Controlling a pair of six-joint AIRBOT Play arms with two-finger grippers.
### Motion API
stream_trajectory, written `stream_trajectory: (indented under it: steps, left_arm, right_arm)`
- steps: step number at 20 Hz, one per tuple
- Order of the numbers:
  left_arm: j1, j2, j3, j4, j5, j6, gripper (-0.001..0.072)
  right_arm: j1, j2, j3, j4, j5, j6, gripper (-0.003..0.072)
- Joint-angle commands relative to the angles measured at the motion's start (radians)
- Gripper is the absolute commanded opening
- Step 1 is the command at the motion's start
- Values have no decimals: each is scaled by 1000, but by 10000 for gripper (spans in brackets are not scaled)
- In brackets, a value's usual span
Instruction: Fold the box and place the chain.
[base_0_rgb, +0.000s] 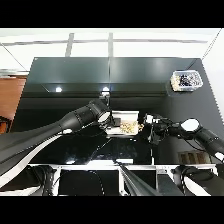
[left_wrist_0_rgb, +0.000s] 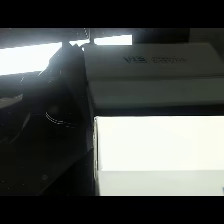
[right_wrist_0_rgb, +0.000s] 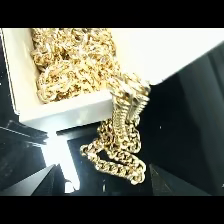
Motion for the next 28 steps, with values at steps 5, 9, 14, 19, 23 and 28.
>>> stream_trajectory:
  steps: [5,9,14,19,23,28]
  left_arm:
    - [1,0,1,0,0,0,31]
    - [1,0,1,0,0,0,32]
    - [1,0,1,0,0,0,31]
    - [1,0,1,0,0,0,32]
    - [1,0,1,0,0,0,32]
    - [1,0,1,0,0,0,31]
  right_arm:
    - [2,-40,-3,52,-65,-92,702]
    - [2,-40,-3,53,-74,-84,701]
    - [29,-51,-3,24,-85,-66,701]
    - [46,-54,-3,-4,-97,-45,646]
    - [46,-54,-3,-7,-95,-35,89]
    - [45,-42,-2,-11,-97,79,9]
